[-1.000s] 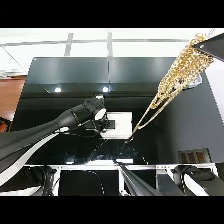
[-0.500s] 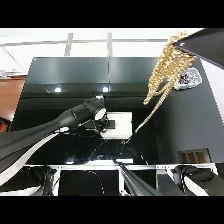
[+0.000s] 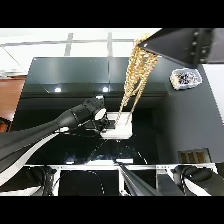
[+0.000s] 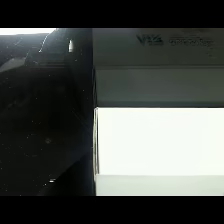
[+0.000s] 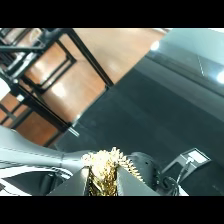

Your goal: Fold the box and place the chain.

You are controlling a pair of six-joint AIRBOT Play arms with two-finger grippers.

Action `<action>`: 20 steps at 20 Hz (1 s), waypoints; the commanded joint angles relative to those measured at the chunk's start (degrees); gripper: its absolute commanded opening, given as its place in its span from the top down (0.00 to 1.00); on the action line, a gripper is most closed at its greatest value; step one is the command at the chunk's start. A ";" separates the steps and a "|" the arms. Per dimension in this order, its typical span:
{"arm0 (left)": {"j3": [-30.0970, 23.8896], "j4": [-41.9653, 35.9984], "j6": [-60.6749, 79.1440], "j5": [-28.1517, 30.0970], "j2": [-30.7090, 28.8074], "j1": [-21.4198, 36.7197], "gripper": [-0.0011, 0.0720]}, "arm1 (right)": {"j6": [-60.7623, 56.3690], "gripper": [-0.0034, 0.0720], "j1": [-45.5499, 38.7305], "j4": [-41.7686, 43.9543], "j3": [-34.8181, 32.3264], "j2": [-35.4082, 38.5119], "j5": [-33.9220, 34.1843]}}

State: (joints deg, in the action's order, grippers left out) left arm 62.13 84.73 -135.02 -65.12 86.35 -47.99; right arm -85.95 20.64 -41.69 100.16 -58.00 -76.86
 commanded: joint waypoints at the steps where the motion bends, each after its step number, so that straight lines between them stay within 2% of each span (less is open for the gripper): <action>1: 0.00 0.04 0.00 0.02 -0.02 -0.02 0.95 | 0.98 0.94 1.03 -2.82 -0.09 -1.57 -1.79; 4: 0.00 0.04 0.00 0.07 -0.02 -0.02 0.95 | 2.23 0.94 1.03 -5.07 -2.38 -1.68 -4.59; 10: 0.00 0.04 0.00 0.09 -0.02 -0.02 0.95 | 2.27 0.94 3.08 -5.40 -13.14 -1.70 -3.34; 15: 0.00 0.04 0.00 0.09 -0.02 -0.02 0.95 | 2.25 0.94 3.06 -7.28 -15.85 -1.70 -3.76; 20: 0.00 0.04 0.00 0.07 -0.02 -0.02 0.95 | 1.53 0.94 2.91 -13.75 -15.82 -0.55 -5.11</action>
State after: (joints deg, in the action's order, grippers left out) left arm 62.13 84.75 -135.02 -65.04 86.35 -47.99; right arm -83.79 23.59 -51.88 84.66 -59.13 -81.30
